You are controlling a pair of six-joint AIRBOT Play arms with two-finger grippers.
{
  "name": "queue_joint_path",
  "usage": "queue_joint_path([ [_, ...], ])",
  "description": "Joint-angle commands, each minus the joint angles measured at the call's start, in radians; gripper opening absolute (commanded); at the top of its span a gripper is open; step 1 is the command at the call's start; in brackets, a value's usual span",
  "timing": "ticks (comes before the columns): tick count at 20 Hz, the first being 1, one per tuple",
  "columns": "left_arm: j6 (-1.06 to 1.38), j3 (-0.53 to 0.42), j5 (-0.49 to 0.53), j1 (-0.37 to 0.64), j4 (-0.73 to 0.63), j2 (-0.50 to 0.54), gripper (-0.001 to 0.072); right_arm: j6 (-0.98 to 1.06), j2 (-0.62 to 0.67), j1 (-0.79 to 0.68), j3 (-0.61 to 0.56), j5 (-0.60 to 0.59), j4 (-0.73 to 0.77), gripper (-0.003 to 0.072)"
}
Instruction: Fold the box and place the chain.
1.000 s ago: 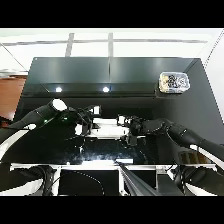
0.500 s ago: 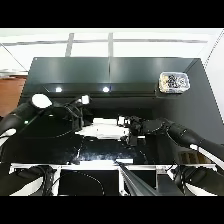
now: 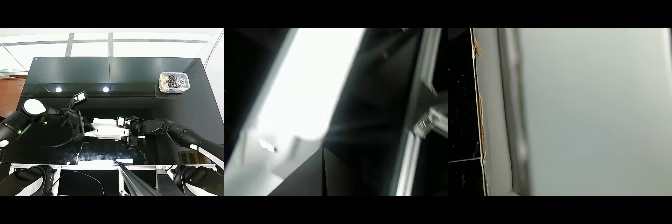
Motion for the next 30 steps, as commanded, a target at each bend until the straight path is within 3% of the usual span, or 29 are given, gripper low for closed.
queue_joint_path([
  [1, -0.008, -0.016, 0.329, -0.071, -0.117, -0.039, 0.0028, 0.001, 0.000, 0.001, -0.001, -0.009, 0.000, 0.0536],
  [3, -0.008, -0.015, 0.481, -0.089, -0.142, -0.079, 0.0029, 0.001, 0.000, 0.001, -0.001, -0.009, 0.000, 0.0536],
  [5, -0.008, -0.015, 0.533, -0.097, -0.161, -0.131, 0.0028, 0.001, 0.000, 0.001, -0.001, -0.009, 0.001, 0.0536],
  [11, -0.008, -0.014, 0.462, -0.099, -0.159, -0.257, 0.0028, 0.001, 0.000, 0.001, -0.001, -0.009, 0.003, 0.0536],
  [14, -0.009, -0.001, 0.460, -0.076, -0.114, -0.245, 0.0028, 0.001, 0.000, 0.001, -0.001, -0.009, 0.003, 0.0536],
  [16, -0.009, 0.031, 0.395, -0.026, -0.059, -0.209, 0.0036, 0.001, 0.000, 0.001, -0.001, -0.013, 0.003, 0.0536],
  [17, -0.009, 0.047, 0.350, 0.005, -0.030, -0.183, 0.0161, 0.001, 0.000, 0.000, -0.001, -0.017, 0.003, 0.0536],
  [19, -0.011, 0.063, 0.251, 0.074, 0.043, -0.128, 0.0711, 0.001, 0.000, 0.001, -0.001, -0.024, 0.003, 0.0536],
  [23, 0.003, 0.062, -0.019, 0.190, 0.319, -0.072, 0.0711, 0.001, 0.000, 0.001, -0.001, -0.024, 0.003, 0.0536],
  [25, 0.096, 0.045, -0.087, 0.215, 0.328, -0.079, 0.0711, 0.001, 0.000, 0.000, -0.001, -0.024, 0.003, 0.0536],
  [28, 0.396, -0.009, -0.082, 0.163, 0.188, -0.080, 0.0711, 0.001, 0.000, 0.001, -0.001, -0.024, 0.003, 0.0536],
  [30, 0.488, -0.047, 0.023, 0.097, 0.172, -0.080, 0.0711, 0.001, 0.000, 0.000, -0.001, -0.024, 0.003, 0.0536],
])
